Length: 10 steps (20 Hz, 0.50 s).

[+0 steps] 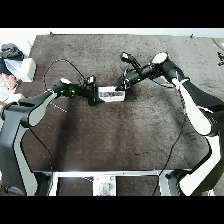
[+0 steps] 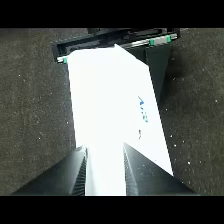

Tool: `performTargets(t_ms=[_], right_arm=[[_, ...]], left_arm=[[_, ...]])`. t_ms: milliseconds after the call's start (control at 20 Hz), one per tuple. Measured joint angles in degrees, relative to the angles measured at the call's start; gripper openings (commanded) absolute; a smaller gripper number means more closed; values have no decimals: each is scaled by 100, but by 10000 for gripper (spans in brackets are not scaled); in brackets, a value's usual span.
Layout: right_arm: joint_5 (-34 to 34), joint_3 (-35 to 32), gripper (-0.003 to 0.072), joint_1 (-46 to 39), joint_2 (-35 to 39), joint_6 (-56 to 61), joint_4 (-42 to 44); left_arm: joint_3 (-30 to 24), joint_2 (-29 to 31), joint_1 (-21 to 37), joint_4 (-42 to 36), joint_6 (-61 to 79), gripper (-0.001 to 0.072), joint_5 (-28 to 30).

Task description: Fold the box and place the chain.

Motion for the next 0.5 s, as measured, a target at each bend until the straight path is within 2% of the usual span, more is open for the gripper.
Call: performTargets(t_ms=[150, 350, 400, 500], right_arm=[[-518, -439, 263, 9, 227, -413, 122], [-835, -649, 266, 9, 280, -942, 411], [-850, -671, 353, 11, 284, -1023, 457], [-756, -704, 364, 11, 280, -1128, 516]], left_arm=[[0, 0, 0, 0, 0, 356, 0], [0, 0, 2, 2, 0, 356, 0], [0, 0, 0, 2, 2, 356, 0], [0, 0, 0, 0, 0, 356, 0]])
